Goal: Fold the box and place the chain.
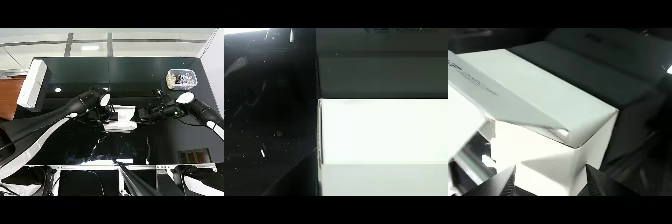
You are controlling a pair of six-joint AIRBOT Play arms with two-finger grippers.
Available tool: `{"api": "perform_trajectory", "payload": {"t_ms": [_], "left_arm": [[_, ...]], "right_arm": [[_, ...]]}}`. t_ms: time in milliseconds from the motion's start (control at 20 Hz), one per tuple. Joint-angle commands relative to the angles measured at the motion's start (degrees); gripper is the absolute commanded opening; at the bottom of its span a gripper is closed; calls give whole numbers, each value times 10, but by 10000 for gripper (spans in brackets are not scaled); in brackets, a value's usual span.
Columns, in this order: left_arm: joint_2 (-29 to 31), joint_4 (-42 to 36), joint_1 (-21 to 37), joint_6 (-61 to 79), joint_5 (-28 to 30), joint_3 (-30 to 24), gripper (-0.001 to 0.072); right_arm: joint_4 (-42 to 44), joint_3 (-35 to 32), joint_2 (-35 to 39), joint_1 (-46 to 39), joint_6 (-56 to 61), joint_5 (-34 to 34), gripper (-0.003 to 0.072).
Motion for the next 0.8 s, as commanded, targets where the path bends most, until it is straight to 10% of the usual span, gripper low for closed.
{"api": "perform_trajectory", "payload": {"t_ms": [0,750], "left_arm": [[0,0,0,0,2,0,30],[0,1,0,0,2,0,30]], "right_arm": [[-55,28,-1,51,57,-41,373],[-335,111,-45,175,360,-37,343]]}}
